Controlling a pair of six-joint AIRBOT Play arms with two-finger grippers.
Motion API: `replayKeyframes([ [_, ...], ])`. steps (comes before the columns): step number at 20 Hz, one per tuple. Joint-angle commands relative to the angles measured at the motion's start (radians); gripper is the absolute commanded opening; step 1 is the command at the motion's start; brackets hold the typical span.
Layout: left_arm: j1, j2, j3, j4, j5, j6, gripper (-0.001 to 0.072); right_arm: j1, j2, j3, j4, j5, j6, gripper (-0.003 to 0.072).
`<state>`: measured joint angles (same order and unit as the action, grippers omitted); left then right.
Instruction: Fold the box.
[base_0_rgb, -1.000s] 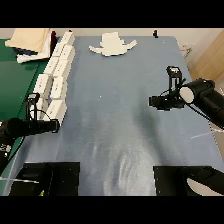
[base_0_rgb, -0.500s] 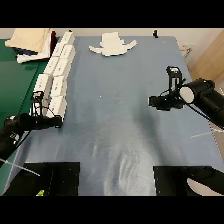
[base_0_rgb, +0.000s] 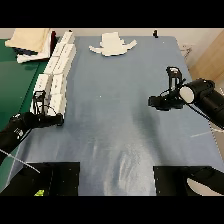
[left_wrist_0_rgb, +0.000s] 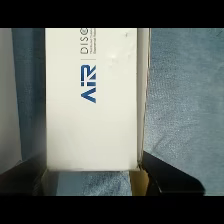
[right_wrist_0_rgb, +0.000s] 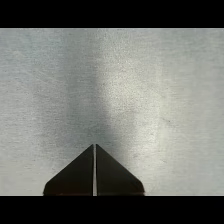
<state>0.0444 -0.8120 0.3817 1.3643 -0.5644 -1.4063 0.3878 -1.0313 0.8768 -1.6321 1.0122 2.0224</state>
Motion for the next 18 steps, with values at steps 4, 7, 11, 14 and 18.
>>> replayKeyframes([
  [4, 0.001, -0.003, 0.0, 0.001, 0.107, 0.0, 0.0452, 0.0, 0.0, 0.001, 0.018, 0.001, 0.0, 0.0029],
  [7, 0.001, -0.004, -0.001, 0.002, 0.127, 0.0, 0.0452, 0.0, 0.0, 0.001, 0.025, 0.002, 0.0, 0.0029],
  [11, 0.001, -0.036, -0.001, 0.002, 0.11, 0.0, 0.0453, 0.0, 0.0, 0.001, 0.04, 0.003, 0.0, 0.0029],
  [14, 0.001, -0.08, -0.001, 0.005, 0.072, 0.0, 0.0453, 0.0, 0.0, 0.001, 0.04, 0.023, 0.0, 0.0029],
  [18, 0.001, -0.111, 0.0, 0.01, 0.047, 0.0, 0.0659, 0.0, 0.0, 0.001, 0.04, 0.047, -0.001, 0.0029],
])
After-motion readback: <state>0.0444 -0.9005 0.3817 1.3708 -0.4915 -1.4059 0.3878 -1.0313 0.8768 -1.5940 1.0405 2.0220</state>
